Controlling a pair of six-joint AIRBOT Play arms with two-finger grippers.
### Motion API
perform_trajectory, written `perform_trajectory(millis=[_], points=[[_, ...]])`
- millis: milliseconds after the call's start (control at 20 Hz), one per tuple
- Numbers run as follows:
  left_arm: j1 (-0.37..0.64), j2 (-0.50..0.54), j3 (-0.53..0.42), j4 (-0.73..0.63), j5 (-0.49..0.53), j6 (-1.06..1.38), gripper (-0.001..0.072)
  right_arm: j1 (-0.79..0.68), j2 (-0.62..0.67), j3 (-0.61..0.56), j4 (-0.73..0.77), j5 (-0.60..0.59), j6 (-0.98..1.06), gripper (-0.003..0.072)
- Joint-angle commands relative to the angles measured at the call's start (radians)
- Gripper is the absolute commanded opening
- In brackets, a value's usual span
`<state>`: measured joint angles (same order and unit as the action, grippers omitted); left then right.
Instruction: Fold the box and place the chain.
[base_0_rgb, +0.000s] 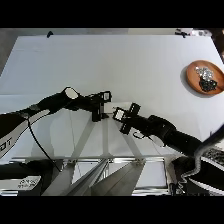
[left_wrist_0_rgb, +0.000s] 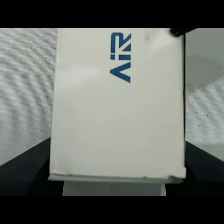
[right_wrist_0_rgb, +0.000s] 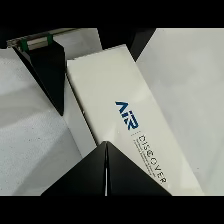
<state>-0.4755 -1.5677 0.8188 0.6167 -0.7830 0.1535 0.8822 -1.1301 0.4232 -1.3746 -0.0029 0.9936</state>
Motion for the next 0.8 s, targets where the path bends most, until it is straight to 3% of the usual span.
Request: perform_trajectory(millis=[0, 200, 750], points=[[0.0, 0.0, 0.0, -0.002, 0.0, -0.001, 0.0508, 0.003, 0.003, -0.005, -0.012, -0.082, -0.008, 0.0012], [0.0, 0.0, 0.0, -0.002, 0.0, -0.001, 0.0508, 0.003, 0.024, -0.005, -0.005, -0.197, -0.007, 0.0012], [0.0, 0.0, 0.0, -0.002, 0.0, -0.001, 0.0508, 0.027, 0.034, -0.005, 0.051, -0.244, -0.015, 0.0012]])
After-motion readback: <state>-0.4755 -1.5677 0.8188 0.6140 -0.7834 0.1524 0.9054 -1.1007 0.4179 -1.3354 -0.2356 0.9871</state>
